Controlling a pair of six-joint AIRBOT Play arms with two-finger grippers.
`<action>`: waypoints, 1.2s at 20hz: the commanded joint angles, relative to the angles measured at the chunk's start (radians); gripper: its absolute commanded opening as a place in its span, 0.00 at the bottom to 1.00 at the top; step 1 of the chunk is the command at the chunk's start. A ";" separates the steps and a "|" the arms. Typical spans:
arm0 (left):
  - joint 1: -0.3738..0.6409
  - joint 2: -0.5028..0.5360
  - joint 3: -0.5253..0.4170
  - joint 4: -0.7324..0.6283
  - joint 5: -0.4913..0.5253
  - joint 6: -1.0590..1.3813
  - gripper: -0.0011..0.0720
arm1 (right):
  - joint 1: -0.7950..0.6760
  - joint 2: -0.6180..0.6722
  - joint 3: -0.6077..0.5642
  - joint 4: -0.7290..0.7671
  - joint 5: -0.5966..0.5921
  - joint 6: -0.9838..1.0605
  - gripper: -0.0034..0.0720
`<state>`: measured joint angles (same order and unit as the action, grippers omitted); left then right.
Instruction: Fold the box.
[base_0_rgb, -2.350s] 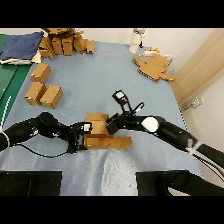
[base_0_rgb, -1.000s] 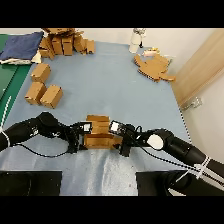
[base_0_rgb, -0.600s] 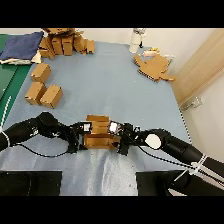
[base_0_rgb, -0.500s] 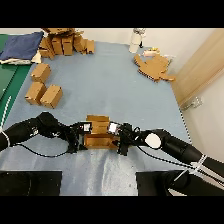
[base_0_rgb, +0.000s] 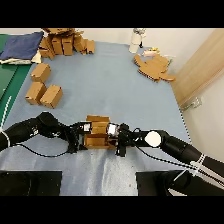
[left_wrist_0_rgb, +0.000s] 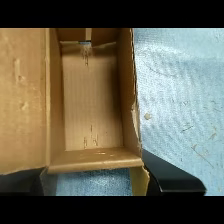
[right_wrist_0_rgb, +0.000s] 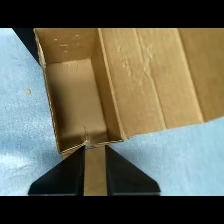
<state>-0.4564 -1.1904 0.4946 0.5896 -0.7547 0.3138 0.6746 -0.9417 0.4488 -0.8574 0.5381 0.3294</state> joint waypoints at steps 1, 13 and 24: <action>0.001 0.000 0.001 0.000 0.000 0.000 0.03 | 0.001 -0.024 0.001 0.070 -0.002 -0.074 0.26; 0.001 0.000 0.001 -0.003 -0.005 0.000 0.03 | 0.001 -0.087 0.019 0.227 0.002 -0.187 0.53; 0.001 0.000 0.001 -0.003 -0.005 0.000 0.03 | 0.000 -0.087 0.019 0.229 0.001 -0.192 0.71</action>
<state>-0.4564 -1.1904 0.4946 0.5869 -0.7593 0.3138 0.6746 -1.0286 0.4675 -0.6300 0.5381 0.1375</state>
